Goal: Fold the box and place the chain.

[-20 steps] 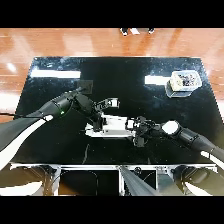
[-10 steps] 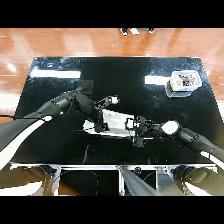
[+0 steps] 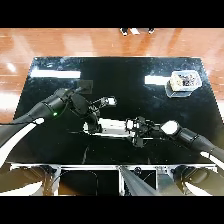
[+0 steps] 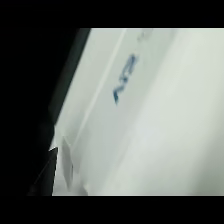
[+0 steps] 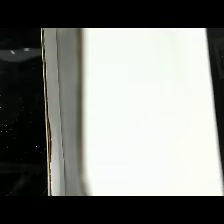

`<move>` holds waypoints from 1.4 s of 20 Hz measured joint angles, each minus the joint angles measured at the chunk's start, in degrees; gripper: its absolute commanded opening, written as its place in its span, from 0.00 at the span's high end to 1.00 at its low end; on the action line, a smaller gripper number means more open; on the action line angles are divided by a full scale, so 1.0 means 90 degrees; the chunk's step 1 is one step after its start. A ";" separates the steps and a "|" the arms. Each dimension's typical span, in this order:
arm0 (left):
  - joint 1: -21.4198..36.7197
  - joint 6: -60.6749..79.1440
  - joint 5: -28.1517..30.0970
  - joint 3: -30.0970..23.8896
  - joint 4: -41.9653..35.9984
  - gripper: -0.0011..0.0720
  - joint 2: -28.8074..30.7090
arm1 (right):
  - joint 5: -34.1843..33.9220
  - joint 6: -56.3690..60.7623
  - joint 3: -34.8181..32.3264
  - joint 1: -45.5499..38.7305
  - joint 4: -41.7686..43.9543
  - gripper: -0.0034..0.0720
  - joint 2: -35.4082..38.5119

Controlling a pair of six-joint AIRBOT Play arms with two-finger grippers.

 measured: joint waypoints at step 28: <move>0.0818 -0.1994 -0.0843 -0.1668 -0.0330 0.14 0.2579 | 0.0136 0.0070 0.0000 -0.0019 -0.0466 0.29 0.0000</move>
